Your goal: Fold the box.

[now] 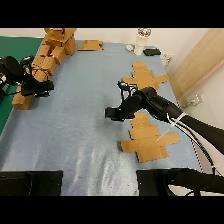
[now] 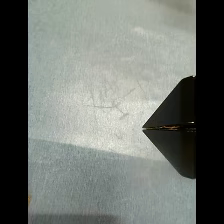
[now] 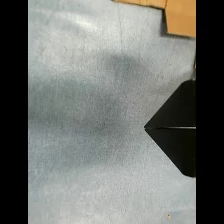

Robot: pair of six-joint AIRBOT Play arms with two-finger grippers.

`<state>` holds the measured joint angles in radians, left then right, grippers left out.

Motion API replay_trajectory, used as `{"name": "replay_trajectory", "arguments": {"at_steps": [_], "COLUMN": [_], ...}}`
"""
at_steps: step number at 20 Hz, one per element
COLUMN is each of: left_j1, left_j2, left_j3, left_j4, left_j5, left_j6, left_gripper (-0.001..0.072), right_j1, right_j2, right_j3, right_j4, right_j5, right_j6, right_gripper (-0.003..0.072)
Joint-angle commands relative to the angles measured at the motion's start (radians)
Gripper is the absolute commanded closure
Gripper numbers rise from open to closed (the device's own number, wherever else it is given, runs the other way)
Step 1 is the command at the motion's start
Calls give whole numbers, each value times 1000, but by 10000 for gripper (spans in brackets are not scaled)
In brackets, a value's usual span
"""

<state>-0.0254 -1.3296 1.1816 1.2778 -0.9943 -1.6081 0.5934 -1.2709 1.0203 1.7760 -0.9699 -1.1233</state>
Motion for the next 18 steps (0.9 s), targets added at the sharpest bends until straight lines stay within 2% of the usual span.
{"name": "replay_trajectory", "arguments": {"at_steps": [1, 13, 15, 17, 18], "left_j1": [0, 0, 0, 0, 0], "left_j2": [0, 0, 0, 0, -1], "left_j3": [0, 0, 0, 0, 0], "left_j4": [0, 0, 0, 0, -1], "left_j5": [0, 0, 0, 3, 27], "left_j6": [0, 0, 0, -1, -1], "left_gripper": [696, 696, 696, 696, 696], "right_j1": [1, 1, -2, -66, -139], "right_j2": [0, 0, 0, -1, -1], "right_j3": [1, 1, 1, 30, 65], "right_j4": [0, 2, 13, -16, -47], "right_j5": [1, 26, 48, -18, -112], "right_j6": [0, 4, 74, 82, 59], "right_gripper": [682, 682, 682, 682, 682]}}
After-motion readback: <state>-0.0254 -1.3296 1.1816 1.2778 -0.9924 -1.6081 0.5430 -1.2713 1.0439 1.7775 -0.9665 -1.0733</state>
